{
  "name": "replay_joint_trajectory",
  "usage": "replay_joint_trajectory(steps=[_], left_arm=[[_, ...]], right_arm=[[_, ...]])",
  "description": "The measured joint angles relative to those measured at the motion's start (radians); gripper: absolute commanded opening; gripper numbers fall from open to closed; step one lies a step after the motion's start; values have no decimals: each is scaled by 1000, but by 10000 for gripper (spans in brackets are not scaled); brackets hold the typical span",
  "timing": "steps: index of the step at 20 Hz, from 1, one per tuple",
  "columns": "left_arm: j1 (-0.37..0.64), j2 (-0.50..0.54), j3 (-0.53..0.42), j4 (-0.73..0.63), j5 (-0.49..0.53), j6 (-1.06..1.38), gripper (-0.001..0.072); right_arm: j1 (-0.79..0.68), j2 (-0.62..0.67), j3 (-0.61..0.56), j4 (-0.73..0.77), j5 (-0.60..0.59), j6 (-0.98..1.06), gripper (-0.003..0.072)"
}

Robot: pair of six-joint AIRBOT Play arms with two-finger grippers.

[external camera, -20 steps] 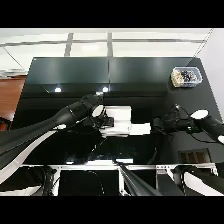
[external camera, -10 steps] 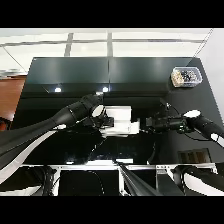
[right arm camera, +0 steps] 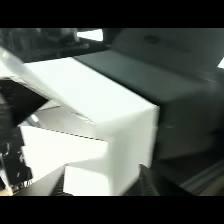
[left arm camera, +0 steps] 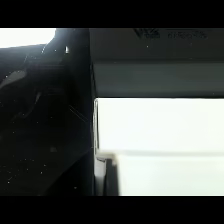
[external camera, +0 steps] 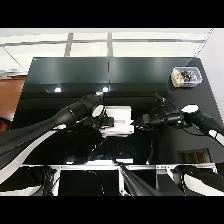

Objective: Fold the box and place the chain.

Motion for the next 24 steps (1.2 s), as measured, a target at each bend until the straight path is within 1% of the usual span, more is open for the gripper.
replay_joint_trajectory(steps=[4, 11, 16, 21, 22, 23, 24], left_arm=[[0, 0, 0, 0, 0, 0, 26], [0, 0, 0, 0, 0, 0, 26], [0, 0, 0, 0, 0, 0, 26], [0, 0, 0, 0, 0, -1, 25], [0, 0, 0, 0, 0, -1, 26], [0, 0, 0, 0, 1, -1, 26], [0, 0, 0, 0, 1, -1, 26]], right_arm=[[82, 0, 67, -37, -13, 119, 482], [219, 0, 150, -253, -97, 404, 481], [308, 0, 201, -429, -156, 588, 480], [407, 0, 265, -660, -181, 787, 480], [425, -1, 274, -700, -180, 826, 471], [440, -2, 280, -736, -179, 860, 380], [456, -5, 285, -770, -177, 895, 362]])
